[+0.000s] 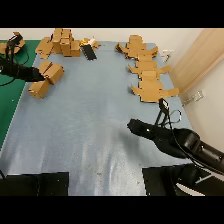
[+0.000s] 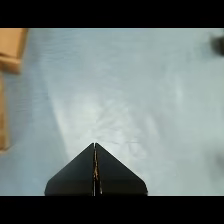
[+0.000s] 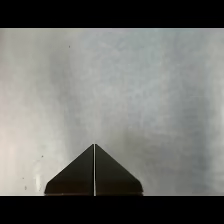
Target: Fold the box.
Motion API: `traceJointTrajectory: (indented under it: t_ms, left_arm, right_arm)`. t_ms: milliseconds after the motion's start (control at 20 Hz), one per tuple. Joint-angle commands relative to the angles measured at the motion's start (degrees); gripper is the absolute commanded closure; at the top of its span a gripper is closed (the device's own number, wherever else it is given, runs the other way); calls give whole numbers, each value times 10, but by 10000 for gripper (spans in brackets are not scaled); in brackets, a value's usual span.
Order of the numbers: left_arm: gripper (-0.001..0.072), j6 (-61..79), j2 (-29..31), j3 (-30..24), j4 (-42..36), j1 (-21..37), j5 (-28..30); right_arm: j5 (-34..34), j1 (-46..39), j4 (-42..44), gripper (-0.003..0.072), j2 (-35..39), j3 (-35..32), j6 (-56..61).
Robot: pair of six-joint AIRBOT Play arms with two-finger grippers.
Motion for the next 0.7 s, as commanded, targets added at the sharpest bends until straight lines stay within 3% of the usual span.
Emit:
traceJointTrajectory:
  t_ms: [0, 150, 250, 450, 650]
  left_arm:
    - [701, 4, 82, -91, -19, -67, 25]
    - [700, -10, 137, -195, -18, -145, 52]
    - [700, -18, 154, -242, -16, -194, 64]
    - [700, -34, 155, -279, -14, -255, 94]
    - [698, -44, 155, -282, -14, -258, 105]
  right_arm:
    - [-60, -57, 72, 683, -112, 100, -183]
    - [-157, -115, 186, 683, -220, 202, -355]
    - [-210, -126, 194, 683, -277, 254, -407]
    - [-233, -126, 210, 683, -330, 292, -457]
    - [-270, -126, 216, 683, -330, 292, -456]
